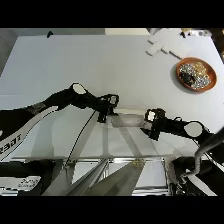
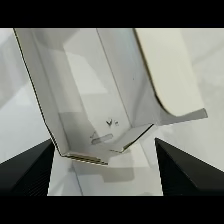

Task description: Fold the box and place the chain.

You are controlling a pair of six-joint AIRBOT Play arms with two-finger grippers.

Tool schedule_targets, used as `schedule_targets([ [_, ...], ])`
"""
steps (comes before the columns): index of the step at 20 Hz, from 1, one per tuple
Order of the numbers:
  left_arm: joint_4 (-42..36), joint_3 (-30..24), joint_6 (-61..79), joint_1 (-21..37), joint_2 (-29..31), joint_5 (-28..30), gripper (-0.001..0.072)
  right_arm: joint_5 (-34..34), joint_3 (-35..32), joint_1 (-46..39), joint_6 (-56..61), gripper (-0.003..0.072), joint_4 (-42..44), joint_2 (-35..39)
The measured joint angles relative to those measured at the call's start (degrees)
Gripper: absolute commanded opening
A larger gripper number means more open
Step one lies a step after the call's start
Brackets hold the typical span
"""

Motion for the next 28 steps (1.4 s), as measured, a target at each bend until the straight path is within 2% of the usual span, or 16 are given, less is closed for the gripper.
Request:
schedule_targets([
  [4, 0.0, 0.0, 0.0, 0.0, 0.0, 0.0, 0.0012, 2.8, 0.3, -2.5, -9.1, 0.0695, 6.1, -3.0],
  [8, 0.0, 0.0, 0.0, 0.0, 0.0, 0.0, 0.0012, 6.3, 1.9, -5.7, -15.2, 0.0695, 8.8, -6.8],
  [18, 0.0, 0.0, 0.0, 0.0, 0.0, 0.0, 0.0012, 14.3, 8.5, -10.1, -20.8, 0.0695, 9.8, -18.6],
  [28, 0.0, 0.0, 0.0, 0.0, 0.0, 0.0, 0.0012, 16.3, 10.6, -11.4, -28.6, 0.0694, 9.8, -23.1],
])
